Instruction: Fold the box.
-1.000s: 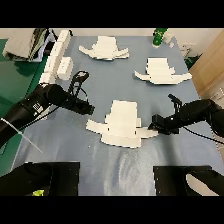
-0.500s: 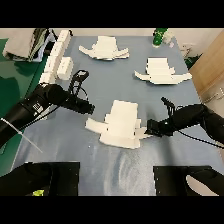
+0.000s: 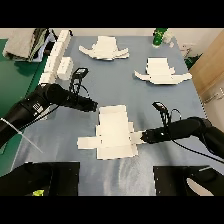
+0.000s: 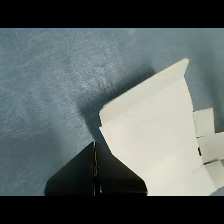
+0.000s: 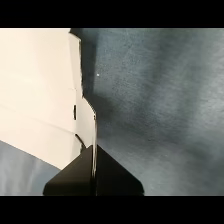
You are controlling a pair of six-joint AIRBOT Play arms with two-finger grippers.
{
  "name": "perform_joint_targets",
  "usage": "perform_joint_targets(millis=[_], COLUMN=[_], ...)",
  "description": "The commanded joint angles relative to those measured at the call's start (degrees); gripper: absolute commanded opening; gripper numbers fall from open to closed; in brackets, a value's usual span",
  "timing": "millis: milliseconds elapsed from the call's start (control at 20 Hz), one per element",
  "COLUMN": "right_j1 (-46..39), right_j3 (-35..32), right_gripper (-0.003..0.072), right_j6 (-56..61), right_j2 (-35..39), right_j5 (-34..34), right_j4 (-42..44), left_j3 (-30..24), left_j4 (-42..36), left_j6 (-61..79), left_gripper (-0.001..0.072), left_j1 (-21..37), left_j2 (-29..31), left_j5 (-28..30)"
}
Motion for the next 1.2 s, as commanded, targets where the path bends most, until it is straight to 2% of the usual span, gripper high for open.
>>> perform_joint_targets(millis=[0,50,100,150,350,450,600,700,1050,1150], right_j1=[1.1,1.1,1.1,1.1,1.1,1.1,1.1,1.1,1.1,1.1], right_j3=[-4.0,-4.2,-4.2,-4.2,-4.2,-4.2,-4.2,-4.2,-4.2,-4.2], right_gripper=[0.0003,0.0003,0.0003,0.0003,0.0003,0.0003,0.0003,0.0003,0.0003,0.0003], right_j6=[-0.6,-0.6,-0.6,-0.6,-1.7,-1.7,-2.0,-2.0,-2.0,-1.9], right_j2=[6.7,7.3,7.6,7.6,7.6,7.6,7.6,7.6,7.6,7.6], right_j5=[4.6,4.2,3.8,3.8,3.9,3.9,4.0,4.0,4.0,4.0], right_j4=[-2.0,-2.7,-3.6,-4.0,-4.3,-4.3,-4.3,-4.3,-4.3,-4.3], left_j3=[0.0,0.0,0.0,0.0,-0.1,-0.2,-0.2,-0.2,0.3,2.0], left_j4=[-1.2,-1.2,-1.2,-1.3,-3.1,-12.0,-31.2,-38.6,-50.6,-51.3], left_j6=[-1.8,-2.0,-3.6,-4.4,-0.3,9.1,27.4,36.1,52.1,52.8], left_gripper=[0.0077,0.0469,0.0613,0.0581,0.0582,0.0581,0.0581,0.0581,0.058,0.058], left_j1=[0.1,0.5,1.0,1.6,5.7,8.4,12.4,13.8,14.0,13.9], left_j2=[0.0,0.0,0.0,0.0,-2.2,-4.7,-10.4,-14.4,-26.4,-28.9], left_j5=[2.4,2.4,2.1,1.6,-3.4,-6.3,-12.8,-16.5,-25.3,-28.6])
